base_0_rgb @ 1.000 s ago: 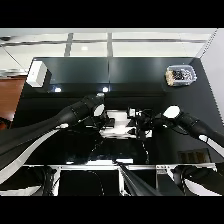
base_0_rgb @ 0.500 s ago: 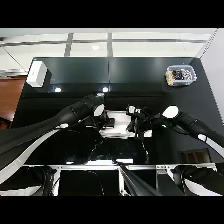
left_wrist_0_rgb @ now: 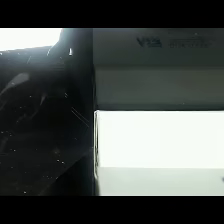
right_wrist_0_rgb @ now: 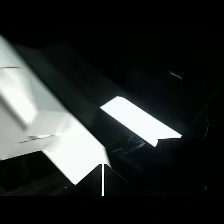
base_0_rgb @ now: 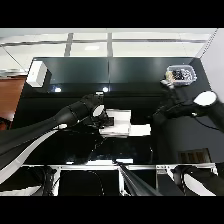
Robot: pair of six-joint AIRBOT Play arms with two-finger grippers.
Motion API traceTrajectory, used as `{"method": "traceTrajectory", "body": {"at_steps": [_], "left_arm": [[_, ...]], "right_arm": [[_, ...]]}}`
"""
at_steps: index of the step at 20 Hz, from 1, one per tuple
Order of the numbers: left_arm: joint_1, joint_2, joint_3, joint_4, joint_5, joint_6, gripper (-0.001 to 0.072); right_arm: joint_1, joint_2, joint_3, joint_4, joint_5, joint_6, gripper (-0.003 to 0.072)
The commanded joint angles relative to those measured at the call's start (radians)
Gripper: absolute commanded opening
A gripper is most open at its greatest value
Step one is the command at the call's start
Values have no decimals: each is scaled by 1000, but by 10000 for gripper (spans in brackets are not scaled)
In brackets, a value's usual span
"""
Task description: Fold the box and place the chain.
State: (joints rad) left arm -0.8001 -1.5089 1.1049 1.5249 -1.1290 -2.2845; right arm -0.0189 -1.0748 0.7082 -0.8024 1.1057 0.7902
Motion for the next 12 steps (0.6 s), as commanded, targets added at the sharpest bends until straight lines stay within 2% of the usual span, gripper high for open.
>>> {"method": "traceTrajectory", "body": {"at_steps": [1, 5, 9, 12], "left_arm": [[10, 1, 1, 10, -16, -10, 21], [11, 2, 1, 11, -33, -34, 21], [11, 3, 1, 11, -6, -47, 22], [10, 3, 1, 11, 2, -46, 23]], "right_arm": [[-214, 15, -32, -48, 28, 186, 15], [-245, 15, -156, -26, -18, 235, 16], [-182, 11, -264, 55, -110, 277, 16], [-105, -23, -290, 118, -165, 283, 16]]}}
